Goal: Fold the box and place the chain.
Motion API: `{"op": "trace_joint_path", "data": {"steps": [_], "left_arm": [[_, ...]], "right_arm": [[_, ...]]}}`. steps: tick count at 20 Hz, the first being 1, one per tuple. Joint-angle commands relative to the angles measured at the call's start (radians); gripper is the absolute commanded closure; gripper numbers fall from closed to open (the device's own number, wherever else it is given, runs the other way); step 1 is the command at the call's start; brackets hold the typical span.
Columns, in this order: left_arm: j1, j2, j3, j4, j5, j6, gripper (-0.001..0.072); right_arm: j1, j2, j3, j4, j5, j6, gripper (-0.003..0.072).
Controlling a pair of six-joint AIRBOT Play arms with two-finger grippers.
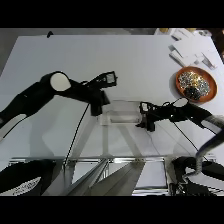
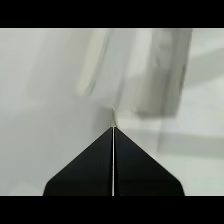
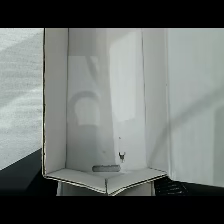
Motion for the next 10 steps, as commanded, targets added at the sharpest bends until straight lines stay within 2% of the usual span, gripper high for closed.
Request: {"op": "trace_joint_path", "data": {"steps": [1, 4, 7, 9, 10], "left_arm": [[0.057, 0.019, -0.114, 0.007, -0.042, 0.139, 0.0702], [0.062, -0.015, -0.206, -0.098, 0.064, 0.300, 0.0703], [0.061, -0.072, -0.209, -0.156, 0.068, 0.407, 0.0683], [0.061, -0.099, -0.209, -0.150, 0.084, 0.457, 0.0487], [0.061, -0.105, -0.209, -0.144, 0.102, 0.474, 0.0477]], "right_arm": [[0.000, 0.000, 0.000, 0.001, 0.000, 0.001, 0.0389], [0.000, 0.000, 0.000, 0.001, 0.000, 0.001, 0.0389], [0.000, 0.000, 0.000, 0.001, 0.000, 0.001, 0.0389], [0.000, 0.000, 0.000, 0.001, 0.000, 0.001, 0.0389], [0.000, 0.000, 0.000, 0.001, 0.000, 0.001, 0.0389]]}}
